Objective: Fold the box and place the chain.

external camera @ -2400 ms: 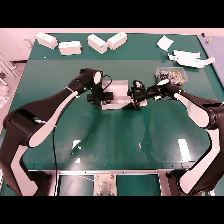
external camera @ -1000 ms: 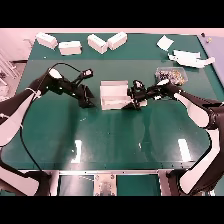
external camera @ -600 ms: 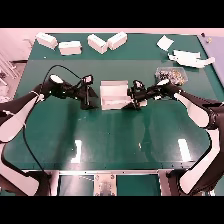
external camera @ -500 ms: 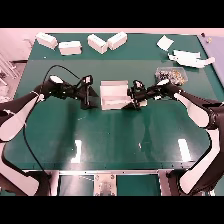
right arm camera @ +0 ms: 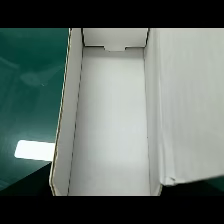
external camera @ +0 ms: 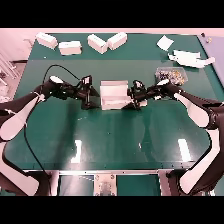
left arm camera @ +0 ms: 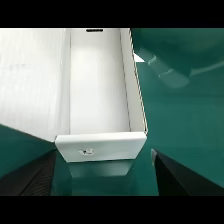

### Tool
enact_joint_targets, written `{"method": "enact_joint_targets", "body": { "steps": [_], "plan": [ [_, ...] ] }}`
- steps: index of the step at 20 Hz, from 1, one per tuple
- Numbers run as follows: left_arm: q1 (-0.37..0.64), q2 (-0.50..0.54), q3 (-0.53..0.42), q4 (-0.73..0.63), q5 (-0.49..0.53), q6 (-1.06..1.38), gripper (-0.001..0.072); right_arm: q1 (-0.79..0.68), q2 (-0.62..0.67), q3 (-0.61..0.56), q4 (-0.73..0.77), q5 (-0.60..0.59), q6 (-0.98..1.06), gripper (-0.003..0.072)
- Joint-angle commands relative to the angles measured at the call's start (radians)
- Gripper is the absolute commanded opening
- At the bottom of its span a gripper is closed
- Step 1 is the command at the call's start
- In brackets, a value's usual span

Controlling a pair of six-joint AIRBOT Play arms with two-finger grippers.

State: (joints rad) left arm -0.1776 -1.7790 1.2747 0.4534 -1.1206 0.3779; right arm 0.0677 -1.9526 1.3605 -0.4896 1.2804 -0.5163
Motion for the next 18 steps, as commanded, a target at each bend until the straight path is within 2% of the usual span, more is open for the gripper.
{"method": "enact_joint_targets", "body": {
  "steps": [1, 7, 12, 18],
  "plan": [
    [0.0, -0.002, 0.0, -0.026, -0.008, 0.017, 0.0716, 0.0, 0.0, 0.0, 0.0, 0.0, 0.0, 0.0548],
    [-0.002, -0.049, 0.007, -0.047, 0.034, 0.051, 0.0716, 0.0, 0.0, 0.0, 0.0, 0.0, 0.0, 0.0548],
    [-0.005, -0.062, 0.007, -0.126, 0.031, 0.076, 0.0716, 0.0, 0.0, 0.0, 0.0, 0.0, 0.0, 0.0547],
    [-0.042, -0.093, 0.012, -0.132, 0.062, 0.11, 0.0716, 0.0, 0.0, 0.0, 0.0, 0.0, 0.0, 0.0547]
  ]
}}
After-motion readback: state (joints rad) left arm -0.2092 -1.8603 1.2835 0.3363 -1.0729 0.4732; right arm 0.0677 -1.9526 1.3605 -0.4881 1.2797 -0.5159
